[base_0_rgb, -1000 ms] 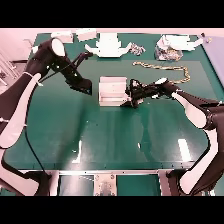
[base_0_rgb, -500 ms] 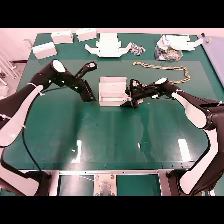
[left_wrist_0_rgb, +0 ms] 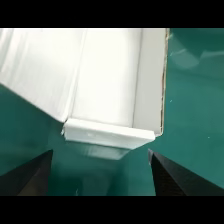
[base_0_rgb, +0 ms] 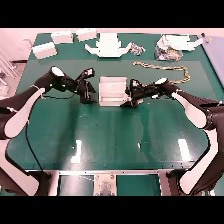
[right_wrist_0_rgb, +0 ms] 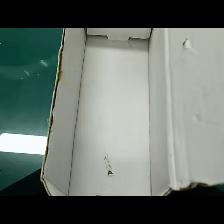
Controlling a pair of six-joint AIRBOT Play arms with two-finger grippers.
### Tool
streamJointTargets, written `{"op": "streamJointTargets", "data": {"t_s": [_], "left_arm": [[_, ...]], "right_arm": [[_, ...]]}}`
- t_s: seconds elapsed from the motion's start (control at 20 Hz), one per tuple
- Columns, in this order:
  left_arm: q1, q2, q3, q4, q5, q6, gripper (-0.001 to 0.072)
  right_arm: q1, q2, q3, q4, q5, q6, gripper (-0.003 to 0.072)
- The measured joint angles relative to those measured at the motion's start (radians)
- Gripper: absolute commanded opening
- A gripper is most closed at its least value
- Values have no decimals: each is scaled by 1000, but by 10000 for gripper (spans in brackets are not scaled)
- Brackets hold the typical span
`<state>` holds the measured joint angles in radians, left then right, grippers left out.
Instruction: Fold the box and place the chain.
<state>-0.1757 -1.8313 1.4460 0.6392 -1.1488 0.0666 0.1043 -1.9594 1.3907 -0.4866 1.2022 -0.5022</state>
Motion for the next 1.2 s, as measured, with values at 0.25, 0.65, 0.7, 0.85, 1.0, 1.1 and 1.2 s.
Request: {"op": "streamJointTargets", "data": {"t_s": [0.25, 0.65, 0.7, 0.85, 1.0, 1.1, 1.2], "left_arm": [[32, -45, -1, -106, -80, 153, 720], [39, -82, -1, -166, -78, 235, 720], [40, -85, -1, -174, -73, 243, 720], [40, -94, -1, -198, -69, 261, 720], [40, -101, -1, -211, -72, 269, 720], [40, -103, -1, -214, -74, 272, 720], [40, -105, -1, -218, -77, 273, 720]], "right_arm": [[0, 0, 0, 0, 0, 0, 554], [0, 0, 0, 0, 0, 0, 554], [0, 0, 0, 0, 0, 0, 553], [0, 0, 0, 0, 0, 0, 553], [0, 0, 0, 0, 0, 0, 553], [0, 0, 0, 0, 0, 0, 554], [0, 0, 0, 0, 0, 0, 553]]}}
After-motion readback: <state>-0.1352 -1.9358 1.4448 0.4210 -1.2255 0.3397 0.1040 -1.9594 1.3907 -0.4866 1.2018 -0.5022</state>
